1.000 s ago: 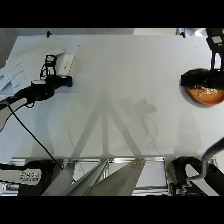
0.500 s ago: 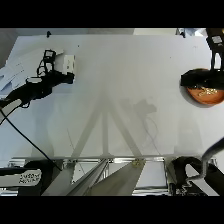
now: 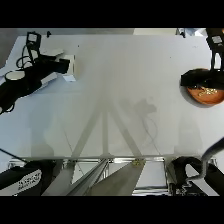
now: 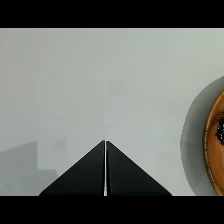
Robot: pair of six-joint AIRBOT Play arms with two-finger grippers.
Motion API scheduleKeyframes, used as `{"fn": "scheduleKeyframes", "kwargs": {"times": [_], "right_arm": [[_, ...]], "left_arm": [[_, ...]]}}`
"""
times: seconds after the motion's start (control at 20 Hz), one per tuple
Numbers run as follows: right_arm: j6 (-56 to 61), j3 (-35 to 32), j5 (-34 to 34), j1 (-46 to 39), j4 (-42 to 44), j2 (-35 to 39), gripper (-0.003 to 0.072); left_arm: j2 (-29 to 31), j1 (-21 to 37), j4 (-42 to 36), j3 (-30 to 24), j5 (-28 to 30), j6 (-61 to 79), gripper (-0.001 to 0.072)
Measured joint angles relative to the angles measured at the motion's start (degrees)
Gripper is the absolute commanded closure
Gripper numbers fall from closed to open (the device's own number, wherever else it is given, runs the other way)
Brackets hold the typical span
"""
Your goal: Fold the box and place the chain.
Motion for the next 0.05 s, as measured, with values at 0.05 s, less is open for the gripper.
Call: {"fn": "scheduleKeyframes", "kwargs": {"times": [0.05], "right_arm": [[0.0,0.0,0.0,0.0,0.0,0.0,0.0678]], "left_arm": [[1.8,0.0,-0.1,0.0,-1.6,0.0,0.0010]]}}
